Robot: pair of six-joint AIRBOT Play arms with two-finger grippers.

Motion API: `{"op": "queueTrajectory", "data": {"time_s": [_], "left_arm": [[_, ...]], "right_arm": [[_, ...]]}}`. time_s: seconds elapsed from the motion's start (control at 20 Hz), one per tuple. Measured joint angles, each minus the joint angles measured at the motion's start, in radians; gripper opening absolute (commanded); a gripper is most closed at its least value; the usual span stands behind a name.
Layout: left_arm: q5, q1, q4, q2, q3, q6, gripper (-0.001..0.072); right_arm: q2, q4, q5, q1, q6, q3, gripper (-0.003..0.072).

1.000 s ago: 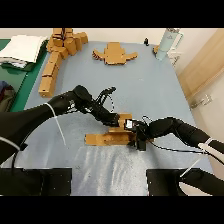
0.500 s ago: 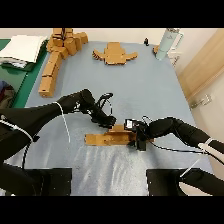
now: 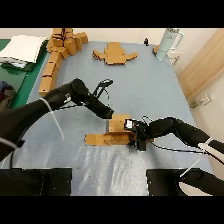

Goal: Fold the box.

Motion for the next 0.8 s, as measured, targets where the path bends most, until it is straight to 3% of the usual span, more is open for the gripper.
{"op": "queueTrajectory", "data": {"time_s": [0.25, 0.55, 0.6, 0.65, 0.7, 0.8], "left_arm": [[0.086, -0.020, -0.002, 0.245, -0.217, 0.111, 0.0010], [0.187, -0.169, 0.007, 0.482, -0.439, 0.305, 0.0014], [0.201, -0.182, 0.011, 0.498, -0.465, 0.351, 0.0103], [0.217, -0.189, 0.014, 0.509, -0.491, 0.410, 0.0486], [0.230, -0.193, 0.016, 0.512, -0.515, 0.473, 0.0670], [0.264, -0.195, 0.016, 0.499, -0.548, 0.579, 0.0675]], "right_arm": [[0.000, 0.000, 0.000, 0.000, 0.000, 0.000, 0.0503], [0.000, 0.000, 0.000, 0.000, 0.000, 0.000, 0.0502], [0.000, 0.000, 0.000, 0.000, 0.000, 0.000, 0.0502], [0.000, 0.000, 0.000, 0.000, 0.000, 0.000, 0.0502], [0.000, 0.000, 0.000, 0.000, 0.000, 0.000, 0.0502], [0.000, 0.000, 0.000, 0.000, 0.000, 0.000, 0.0503]]}}
